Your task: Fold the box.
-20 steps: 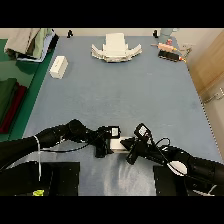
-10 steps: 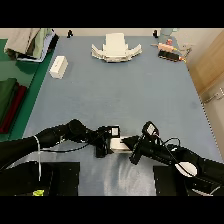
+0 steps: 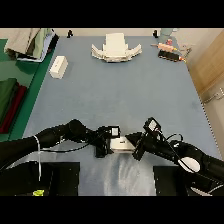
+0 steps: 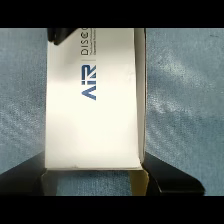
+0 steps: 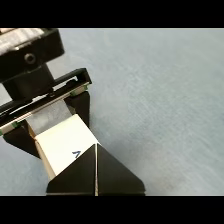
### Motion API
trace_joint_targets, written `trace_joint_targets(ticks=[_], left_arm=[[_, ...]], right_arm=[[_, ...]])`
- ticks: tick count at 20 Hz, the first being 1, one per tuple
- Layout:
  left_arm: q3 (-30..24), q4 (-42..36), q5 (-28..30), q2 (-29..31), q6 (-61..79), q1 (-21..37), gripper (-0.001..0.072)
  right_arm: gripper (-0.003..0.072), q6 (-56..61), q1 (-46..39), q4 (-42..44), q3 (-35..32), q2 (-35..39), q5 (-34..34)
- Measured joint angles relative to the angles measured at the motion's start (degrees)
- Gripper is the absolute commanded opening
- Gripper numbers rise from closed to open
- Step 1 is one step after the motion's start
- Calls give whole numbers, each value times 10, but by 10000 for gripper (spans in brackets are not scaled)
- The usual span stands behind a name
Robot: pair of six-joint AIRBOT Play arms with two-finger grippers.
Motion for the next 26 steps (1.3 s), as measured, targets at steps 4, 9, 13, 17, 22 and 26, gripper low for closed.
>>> trace_joint_targets(ticks=[4,9,13,17,22,26], left_arm=[[0,0,0,0,0,0,468],[0,0,0,0,0,0,468],[1,1,0,0,-3,0,468],[8,5,0,10,-68,15,468],[11,73,0,75,-223,126,468],[12,191,11,125,-382,298,468]], right_arm=[[5,102,-76,-111,72,-24,141],[6,347,-191,-315,214,-94,390],[24,470,-255,-376,292,-151,516],[24,529,-275,-390,316,-183,554],[24,553,-280,-396,324,-202,567],[24,558,-282,-400,325,-213,556]])
